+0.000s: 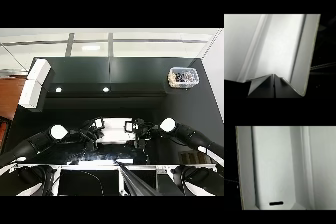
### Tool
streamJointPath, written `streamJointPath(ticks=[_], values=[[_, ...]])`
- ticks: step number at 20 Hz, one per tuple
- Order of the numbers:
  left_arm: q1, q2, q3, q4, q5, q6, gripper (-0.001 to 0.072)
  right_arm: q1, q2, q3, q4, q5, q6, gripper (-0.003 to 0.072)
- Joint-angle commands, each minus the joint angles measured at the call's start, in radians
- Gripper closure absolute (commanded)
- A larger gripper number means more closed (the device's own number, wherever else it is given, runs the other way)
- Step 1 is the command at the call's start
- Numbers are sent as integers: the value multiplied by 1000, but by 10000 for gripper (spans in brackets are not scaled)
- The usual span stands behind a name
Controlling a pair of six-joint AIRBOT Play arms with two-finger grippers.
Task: Fold the box and place the chain.
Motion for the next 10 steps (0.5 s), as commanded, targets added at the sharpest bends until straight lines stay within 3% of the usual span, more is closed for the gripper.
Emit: streamJointPath(ticks=[1,5,7,10], values=[[11,48,1,101,-5,-102,677,0,-1,-1,0,-1,0,209],[174,169,1,267,-87,-593,677,0,-1,-1,0,-17,0,209],[316,220,1,346,-226,-835,677,0,-1,-1,0,-16,0,209],[550,260,-2,434,-466,-959,678,0,-1,-1,0,-16,0,209]])
